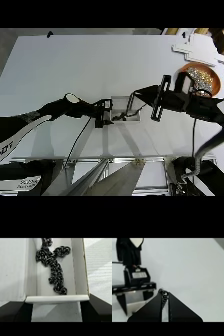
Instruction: Fold the box and place the chain.
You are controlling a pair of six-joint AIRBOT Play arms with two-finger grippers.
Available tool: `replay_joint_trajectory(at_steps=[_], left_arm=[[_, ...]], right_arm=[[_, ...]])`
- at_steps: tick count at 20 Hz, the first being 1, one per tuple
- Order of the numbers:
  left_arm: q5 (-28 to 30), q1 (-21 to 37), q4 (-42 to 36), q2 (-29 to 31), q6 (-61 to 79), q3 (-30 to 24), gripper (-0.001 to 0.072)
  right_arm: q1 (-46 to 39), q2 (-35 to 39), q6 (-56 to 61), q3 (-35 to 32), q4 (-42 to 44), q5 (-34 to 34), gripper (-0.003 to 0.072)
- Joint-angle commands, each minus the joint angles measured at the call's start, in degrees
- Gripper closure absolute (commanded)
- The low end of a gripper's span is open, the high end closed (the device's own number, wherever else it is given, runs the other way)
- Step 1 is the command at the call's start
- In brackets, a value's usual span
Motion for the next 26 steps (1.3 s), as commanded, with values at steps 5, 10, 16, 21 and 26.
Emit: replay_joint_trajectory(at_steps=[5, 10, 16, 21, 26], left_arm=[[0.00, -0.04, 0.02, 0.04, 0.02, -0.02, 0.0700], [0.00, -0.04, 0.02, 0.04, 0.02, -0.02, 0.0700], [0.02, -0.04, 0.02, 0.04, 0.02, -0.02, 0.0700], [0.00, -0.04, 0.02, 0.04, 0.02, -0.02, 0.0700], [0.02, -0.04, 0.02, 0.04, 0.02, -0.02, 0.0700]], right_arm=[[0.02, -13.44, 0.46, -0.02, -10.88, 10.84, 0.0665], [0.02, -22.62, 6.12, -0.02, -11.61, 9.51, 0.0560], [-3.76, -21.73, 5.27, 5.31, -11.54, 10.69, 0.0474], [-16.31, -21.86, -0.50, 10.54, -15.67, 12.17, 0.0536], [-17.49, -26.36, -2.25, 10.54, -29.00, 3.08, 0.0605]])
